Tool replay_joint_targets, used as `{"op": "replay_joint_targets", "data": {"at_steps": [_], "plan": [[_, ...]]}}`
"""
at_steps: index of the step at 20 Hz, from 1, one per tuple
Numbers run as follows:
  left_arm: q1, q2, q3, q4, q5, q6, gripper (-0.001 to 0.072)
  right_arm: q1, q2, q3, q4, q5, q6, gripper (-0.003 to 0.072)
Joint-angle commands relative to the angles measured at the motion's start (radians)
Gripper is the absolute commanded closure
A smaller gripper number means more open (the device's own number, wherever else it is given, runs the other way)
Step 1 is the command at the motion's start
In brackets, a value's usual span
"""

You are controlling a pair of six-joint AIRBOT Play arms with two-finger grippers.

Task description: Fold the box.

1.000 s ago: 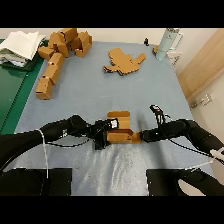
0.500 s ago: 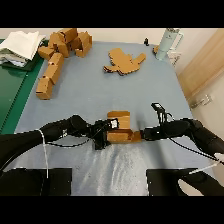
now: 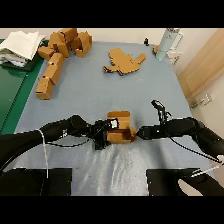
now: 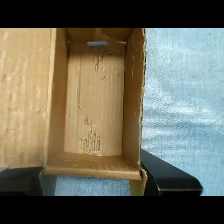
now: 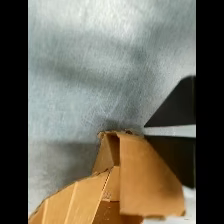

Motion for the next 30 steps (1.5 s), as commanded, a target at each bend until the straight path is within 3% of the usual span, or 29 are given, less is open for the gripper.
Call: {"op": "replay_joint_targets", "data": {"at_steps": [1,2,3,4,13,15,19,24,30], "plan": [[0.0,0.0,0.001,0.0,0.0,0.0,0.0175,0.001,0.002,0.001,0.043,0.007,-0.014,0.0502],[0.0,0.0,0.001,0.0,0.0,0.0,0.0175,0.001,0.002,0.001,0.047,0.007,-0.013,0.049],[0.0,0.0,0.001,0.0,0.0,0.0,0.0175,0.001,0.002,0.001,0.053,0.006,-0.013,0.0373],[0.0,0.0,0.001,0.0,0.0,0.0,0.0175,0.001,0.002,0.001,0.06,0.007,-0.013,0.0308],[0.0,0.0,0.001,0.0,0.0,0.0,0.0175,0.011,0.002,0.001,0.115,0.015,-0.013,0.0306],[0.0,0.0,0.001,0.0,0.0,0.0,0.0175,0.039,-0.003,0.001,0.115,0.027,-0.013,0.0204],[0.0,0.0,0.001,0.0,0.0,0.0,0.0175,0.093,-0.072,0.008,0.096,0.065,-0.01,0.0204],[0.0,0.0,0.001,0.0,0.0,0.0,0.0175,0.195,-0.17,0.134,-0.217,0.05,0.292,0.0204],[0.0,0.0,0.001,0.0,0.0,0.0,0.0175,0.389,-0.31,0.299,-0.488,-0.074,0.629,0.0204]]}}
